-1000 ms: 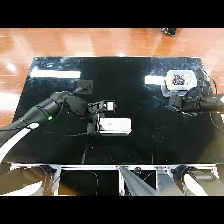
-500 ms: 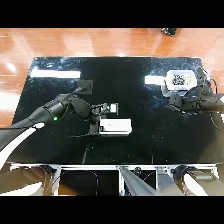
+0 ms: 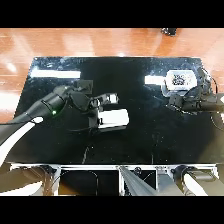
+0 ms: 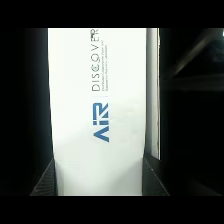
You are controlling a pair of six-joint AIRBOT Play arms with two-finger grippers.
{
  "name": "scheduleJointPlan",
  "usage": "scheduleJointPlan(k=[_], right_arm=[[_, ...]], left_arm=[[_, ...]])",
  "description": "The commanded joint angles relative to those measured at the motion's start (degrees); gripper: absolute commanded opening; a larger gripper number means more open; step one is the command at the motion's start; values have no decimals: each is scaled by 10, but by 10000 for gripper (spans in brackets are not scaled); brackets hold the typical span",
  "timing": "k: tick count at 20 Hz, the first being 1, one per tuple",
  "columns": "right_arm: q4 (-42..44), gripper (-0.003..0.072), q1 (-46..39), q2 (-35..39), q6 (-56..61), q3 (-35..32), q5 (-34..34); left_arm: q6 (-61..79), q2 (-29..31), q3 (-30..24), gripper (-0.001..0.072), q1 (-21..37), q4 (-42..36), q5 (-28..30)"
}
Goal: Fold the box and place the chain.
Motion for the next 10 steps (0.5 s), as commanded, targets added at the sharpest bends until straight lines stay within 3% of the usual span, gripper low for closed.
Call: scheduleJointPlan(k=[1,6,10], right_arm=[[0,33,0,0,-5,1,0],[0,32,0,0,-6,1,0],[1,32,0,0,-6,1,0]], left_arm=[[-58,0,42,20,60,23,24],[-90,0,102,20,221,23,44],[-97,-22,134,21,375,19,9]])
